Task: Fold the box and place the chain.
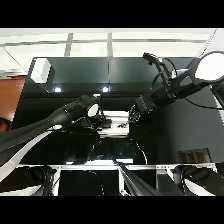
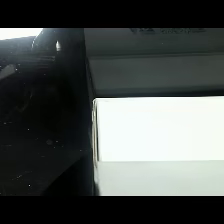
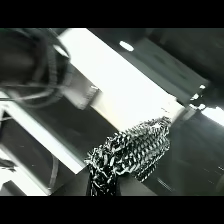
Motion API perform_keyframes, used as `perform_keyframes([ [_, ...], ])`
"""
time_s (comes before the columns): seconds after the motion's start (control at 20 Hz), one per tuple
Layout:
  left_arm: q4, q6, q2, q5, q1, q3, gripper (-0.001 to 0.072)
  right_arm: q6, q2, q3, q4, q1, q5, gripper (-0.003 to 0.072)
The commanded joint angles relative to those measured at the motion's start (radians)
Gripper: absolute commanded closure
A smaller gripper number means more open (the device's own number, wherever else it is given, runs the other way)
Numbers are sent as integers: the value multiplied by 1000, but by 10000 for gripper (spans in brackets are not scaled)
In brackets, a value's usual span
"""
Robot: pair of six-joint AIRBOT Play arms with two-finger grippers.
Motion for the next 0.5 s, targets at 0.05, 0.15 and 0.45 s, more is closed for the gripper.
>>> perform_keyframes([
  [0.05, 0, 0, 0, 0, 0, 0, 683, 19, 1, -13, -51, 1, 40, 675],
  [0.15, 0, 0, 0, 0, 0, 0, 683, 8, 1, -15, 4, 1, 51, 674],
  [0.45, 0, 0, 0, 0, 0, 0, 683, -17, -1, -66, 145, 63, -114, 674],
])
